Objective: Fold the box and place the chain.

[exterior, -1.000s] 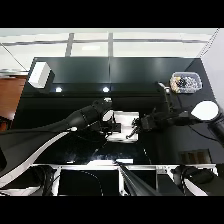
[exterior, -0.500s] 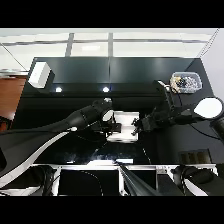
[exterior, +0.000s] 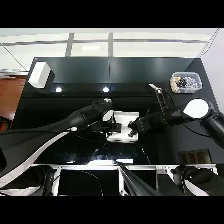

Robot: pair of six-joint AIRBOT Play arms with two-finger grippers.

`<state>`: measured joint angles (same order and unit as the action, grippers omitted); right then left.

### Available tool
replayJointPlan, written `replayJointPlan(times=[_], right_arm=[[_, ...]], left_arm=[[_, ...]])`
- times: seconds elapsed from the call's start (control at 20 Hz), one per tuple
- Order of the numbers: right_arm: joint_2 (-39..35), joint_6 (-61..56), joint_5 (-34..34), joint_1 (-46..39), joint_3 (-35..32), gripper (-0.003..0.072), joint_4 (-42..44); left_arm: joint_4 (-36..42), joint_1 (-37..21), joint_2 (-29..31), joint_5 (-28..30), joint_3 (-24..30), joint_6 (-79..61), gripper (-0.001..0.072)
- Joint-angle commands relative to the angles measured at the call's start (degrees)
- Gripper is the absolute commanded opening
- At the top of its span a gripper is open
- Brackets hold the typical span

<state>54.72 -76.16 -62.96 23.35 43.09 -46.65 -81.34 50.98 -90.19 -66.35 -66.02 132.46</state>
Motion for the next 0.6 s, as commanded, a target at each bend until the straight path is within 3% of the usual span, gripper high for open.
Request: replayJointPlan(times=[0.0, 0.15, 0.35, 0.55], right_arm=[[0.68, -0.26, -0.15, 0.28, -0.02, 0.0594, -0.63], [0.37, -0.31, -3.32, -2.19, 2.16, 0.0594, -4.59], [-5.25, -0.31, -10.08, -12.83, 7.04, 0.0594, -14.38], [-10.80, -0.31, -11.96, -21.57, 7.04, 0.0594, -14.73]], left_arm=[[-0.02, -0.02, 0.04, 0.07, -0.07, -0.02, 0.0027], [0.00, -0.02, 0.04, 0.07, -0.07, -0.02, 0.0027], [0.00, -0.02, 0.02, 0.04, -0.04, -0.02, 0.0027], [-0.81, -0.02, 0.04, -0.17, -0.31, 0.48, 0.0029]])
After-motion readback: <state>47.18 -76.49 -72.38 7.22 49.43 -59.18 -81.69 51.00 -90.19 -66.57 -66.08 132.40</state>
